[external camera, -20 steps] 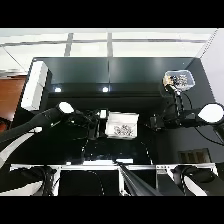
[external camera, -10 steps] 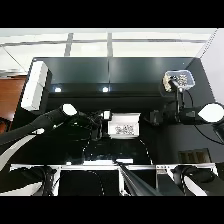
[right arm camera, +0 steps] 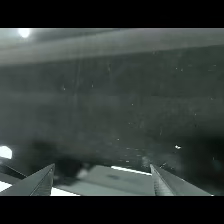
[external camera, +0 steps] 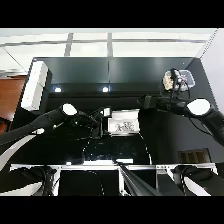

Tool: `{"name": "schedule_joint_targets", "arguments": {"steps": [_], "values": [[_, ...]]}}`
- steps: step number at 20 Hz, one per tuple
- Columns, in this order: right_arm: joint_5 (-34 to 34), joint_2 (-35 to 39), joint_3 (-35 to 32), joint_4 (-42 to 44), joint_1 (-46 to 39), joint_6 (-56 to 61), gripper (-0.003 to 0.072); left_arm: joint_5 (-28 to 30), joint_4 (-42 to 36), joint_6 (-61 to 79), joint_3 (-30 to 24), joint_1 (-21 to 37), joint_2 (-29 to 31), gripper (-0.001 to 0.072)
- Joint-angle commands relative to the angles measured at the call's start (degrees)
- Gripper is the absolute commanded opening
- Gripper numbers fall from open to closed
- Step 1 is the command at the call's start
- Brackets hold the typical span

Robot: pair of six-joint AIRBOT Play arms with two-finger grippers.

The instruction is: Fold the box and place the chain.

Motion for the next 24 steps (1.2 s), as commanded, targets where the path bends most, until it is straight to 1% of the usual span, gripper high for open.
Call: {"name": "schedule_joint_targets", "arguments": {"steps": [1, 2, 4, 7, 10, 13, 16, 19, 21, 23, 24], "values": [[-1.1, -2.6, 0.1, 0.6, 2.7, -17.9, 0.0698, -0.1, 0.1, -0.1, 0.0, 0.0, 0.0, 0.036], [0.1, -2.6, 0.5, 0.3, 3.4, -24.5, 0.0698, -0.1, 0.1, -0.1, 0.0, 0.0, 0.0, 0.036], [3.1, -2.6, 1.0, 0.2, 4.4, -34.1, 0.0698, -0.1, 0.1, -0.1, 0.0, 0.0, 0.0, 0.036], [7.8, -2.5, 1.2, 0.3, 5.2, -43.6, 0.0697, -0.1, 0.1, -0.1, 0.0, 0.0, 0.0, 0.036], [14.7, -2.4, 3.3, 0.2, 5.1, -51.0, 0.0697, -0.1, 0.1, -0.1, 0.0, 0.0, 0.0, 0.0359], [18.8, -2.4, 4.1, 0.0, 5.2, -53.5, 0.0697, 0.0, 0.1, -0.1, 0.0, 0.0, 0.0, 0.036], [21.3, -2.4, 4.1, -0.4, 5.2, -56.0, 0.0697, 0.0, 0.1, -0.1, 0.0, 0.0, 0.0, 0.0359], [22.3, -2.4, 4.1, -0.5, 5.2, -60.8, 0.0697, -0.1, 0.1, -0.1, 0.0, 0.0, 0.0, 0.036], [23.3, -2.5, 4.0, -2.3, 5.3, -61.4, 0.0697, 0.0, 0.1, -0.1, 0.0, 0.0, 0.0, 0.036], [22.3, -2.6, 4.0, -5.4, 6.0, -61.9, 0.0697, 0.0, 0.1, -0.1, 0.0, 0.0, 0.0, 0.036], [21.4, -2.7, 4.0, -5.6, 6.3, -62.8, 0.0697, 0.0, 0.1, -0.1, 0.0, 0.0, 0.0, 0.036]]}}
